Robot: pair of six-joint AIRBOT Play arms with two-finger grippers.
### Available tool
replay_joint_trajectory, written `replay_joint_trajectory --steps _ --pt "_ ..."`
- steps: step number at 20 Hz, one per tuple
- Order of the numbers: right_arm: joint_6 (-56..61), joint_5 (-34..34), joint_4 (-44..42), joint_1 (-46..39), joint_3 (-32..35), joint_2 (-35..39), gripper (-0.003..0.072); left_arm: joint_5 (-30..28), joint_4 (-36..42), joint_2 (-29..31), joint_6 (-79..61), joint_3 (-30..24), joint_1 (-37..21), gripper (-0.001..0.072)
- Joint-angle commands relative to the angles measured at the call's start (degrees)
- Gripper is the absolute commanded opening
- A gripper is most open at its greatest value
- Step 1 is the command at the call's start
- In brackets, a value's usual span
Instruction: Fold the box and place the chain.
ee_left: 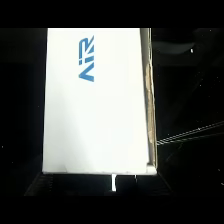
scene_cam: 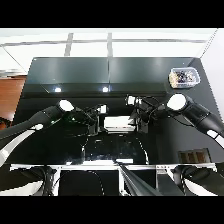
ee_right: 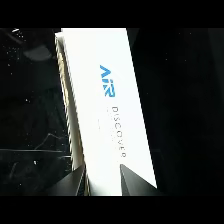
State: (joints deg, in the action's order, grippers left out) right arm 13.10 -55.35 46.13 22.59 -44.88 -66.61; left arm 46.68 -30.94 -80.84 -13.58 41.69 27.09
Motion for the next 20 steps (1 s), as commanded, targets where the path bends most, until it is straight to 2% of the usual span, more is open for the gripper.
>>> replay_joint_trajectory --steps 1,8,20 --pt "0.2 -0.2 0.0 0.0 0.0 -0.1 0.0237 0.0 0.0 0.0 0.0 0.1 0.0 0.0340" --pt "0.2 -2.4 0.0 0.0 0.0 -0.1 0.0237 0.0 0.0 0.0 0.0 0.1 0.0 0.0340" --pt "4.2 -2.5 -0.1 0.0 -0.1 -0.9 0.0238 0.0 0.0 0.0 0.0 0.1 0.0 0.0340"
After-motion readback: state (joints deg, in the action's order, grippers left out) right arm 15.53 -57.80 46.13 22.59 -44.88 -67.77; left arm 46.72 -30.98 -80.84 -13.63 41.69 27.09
